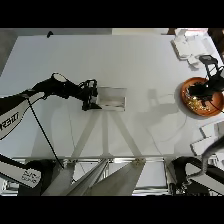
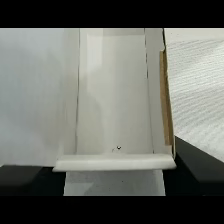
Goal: Fold the box and place the chain.
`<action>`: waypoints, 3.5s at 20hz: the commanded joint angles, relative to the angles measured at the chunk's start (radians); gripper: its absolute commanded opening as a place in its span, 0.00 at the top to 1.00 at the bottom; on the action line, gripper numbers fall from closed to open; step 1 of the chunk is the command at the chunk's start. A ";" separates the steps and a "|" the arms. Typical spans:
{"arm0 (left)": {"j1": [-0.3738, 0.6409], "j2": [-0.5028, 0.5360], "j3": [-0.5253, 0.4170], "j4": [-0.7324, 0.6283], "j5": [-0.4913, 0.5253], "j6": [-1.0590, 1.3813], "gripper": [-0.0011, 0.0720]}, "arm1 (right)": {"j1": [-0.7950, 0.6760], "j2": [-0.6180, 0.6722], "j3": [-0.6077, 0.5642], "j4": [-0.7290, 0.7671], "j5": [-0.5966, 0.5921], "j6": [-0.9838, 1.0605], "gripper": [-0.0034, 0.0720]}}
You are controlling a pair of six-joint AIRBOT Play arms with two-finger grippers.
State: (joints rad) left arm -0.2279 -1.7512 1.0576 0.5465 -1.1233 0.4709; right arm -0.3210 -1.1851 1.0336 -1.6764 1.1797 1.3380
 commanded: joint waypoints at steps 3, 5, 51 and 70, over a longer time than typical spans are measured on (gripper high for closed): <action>0.000 0.001 0.000 0.000 -0.002 0.000 0.55 | 0.248 0.099 0.001 0.019 0.040 0.064 0.94; 0.000 0.001 0.000 0.000 -0.003 0.000 0.55 | 0.346 0.098 0.001 0.047 0.021 0.110 0.94; 0.000 0.001 0.000 0.000 -0.003 0.000 0.55 | 0.666 -0.072 0.202 0.172 -0.160 -0.309 0.52; 0.000 0.001 0.000 0.000 -0.003 0.000 0.55 | 0.447 -0.381 -0.036 0.489 -0.324 -1.260 0.04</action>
State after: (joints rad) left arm -0.2279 -1.7512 1.0576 0.5465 -1.1263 0.4709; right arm 0.1223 -1.5467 1.0332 -1.2045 0.9257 0.1295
